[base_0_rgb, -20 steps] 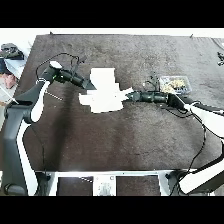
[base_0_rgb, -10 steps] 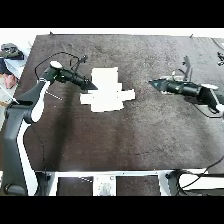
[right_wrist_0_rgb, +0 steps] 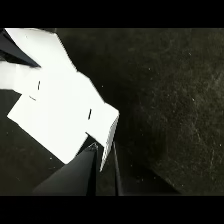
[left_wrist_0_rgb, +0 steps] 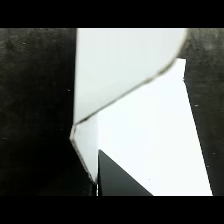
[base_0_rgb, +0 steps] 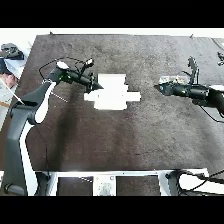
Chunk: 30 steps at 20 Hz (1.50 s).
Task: Fold the box and place the chain.
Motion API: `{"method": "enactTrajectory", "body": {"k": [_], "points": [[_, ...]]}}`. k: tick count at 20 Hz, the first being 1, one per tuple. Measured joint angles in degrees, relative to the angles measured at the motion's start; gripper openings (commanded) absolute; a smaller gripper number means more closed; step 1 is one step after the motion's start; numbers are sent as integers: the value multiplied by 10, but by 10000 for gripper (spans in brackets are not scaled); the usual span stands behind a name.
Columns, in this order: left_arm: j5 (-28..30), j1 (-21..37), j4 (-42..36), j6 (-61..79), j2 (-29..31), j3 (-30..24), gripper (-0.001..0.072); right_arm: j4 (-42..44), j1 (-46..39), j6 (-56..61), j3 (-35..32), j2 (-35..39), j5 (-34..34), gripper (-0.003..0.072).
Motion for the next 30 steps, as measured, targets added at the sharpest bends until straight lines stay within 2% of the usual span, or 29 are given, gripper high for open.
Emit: {"method": "enactTrajectory", "body": {"k": [9,11,21,22,23,29,30], "points": [[30,-4,1,64,0,-13,11,-5,36,-17,-16,2,-26,178],[40,-4,2,72,-1,-19,12,-5,54,-19,-17,2,-40,334],[61,-5,6,82,-12,-25,12,-38,105,-30,-17,2,-70,333],[61,-5,6,82,-12,-25,12,-39,107,-37,-17,2,-70,422],[63,-5,6,82,-13,-24,12,-40,111,-45,-17,2,-71,456],[67,-5,7,82,-13,-24,13,-82,170,-79,-17,-3,-117,458],[66,-5,7,82,-13,-25,13,-92,182,-86,-17,-5,-129,553]]}}
